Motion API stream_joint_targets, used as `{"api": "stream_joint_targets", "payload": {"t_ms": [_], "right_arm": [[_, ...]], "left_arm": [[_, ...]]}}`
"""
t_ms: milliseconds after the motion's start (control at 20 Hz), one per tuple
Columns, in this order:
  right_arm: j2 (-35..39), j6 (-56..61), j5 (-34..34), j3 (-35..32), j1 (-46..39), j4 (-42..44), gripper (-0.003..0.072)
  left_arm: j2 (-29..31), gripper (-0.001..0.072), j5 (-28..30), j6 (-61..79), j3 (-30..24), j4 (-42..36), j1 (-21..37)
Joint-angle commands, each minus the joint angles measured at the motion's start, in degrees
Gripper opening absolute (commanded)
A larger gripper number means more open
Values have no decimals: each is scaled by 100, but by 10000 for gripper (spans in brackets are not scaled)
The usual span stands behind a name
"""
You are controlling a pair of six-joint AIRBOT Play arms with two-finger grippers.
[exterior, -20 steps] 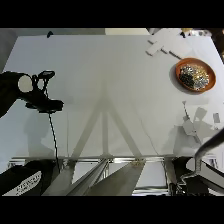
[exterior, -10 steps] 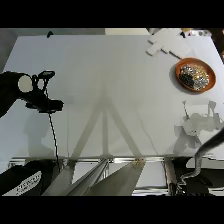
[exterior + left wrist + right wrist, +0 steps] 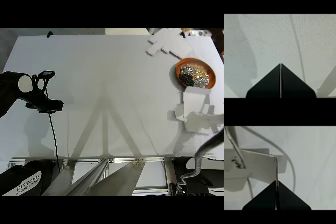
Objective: Fold the box and place the chain.
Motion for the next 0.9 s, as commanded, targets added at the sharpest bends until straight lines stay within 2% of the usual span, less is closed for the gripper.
{"api": "stream_joint_targets", "payload": {"t_ms": [0,100,200,400,600,750,850], "right_arm": [[835,-479,289,-24,391,2100,11],[1467,-481,348,-319,866,2680,10],[2162,-522,262,-916,1502,3279,10],[3375,116,-763,-2284,3012,3506,10],[3803,1010,-1657,-3322,4271,3504,11],[3801,1198,-2050,-3786,5025,3491,11],[3799,1403,-2262,-3969,5403,3475,11]], "left_arm": [[2,9,2,2,-2,2,-2],[2,9,2,2,-2,2,-2],[2,9,2,2,-2,2,-2],[2,9,2,2,-2,0,-2],[2,9,79,4,-2,-17,-2],[0,9,1211,109,-2,0,0],[0,9,1539,227,-2,-256,-2]]}}
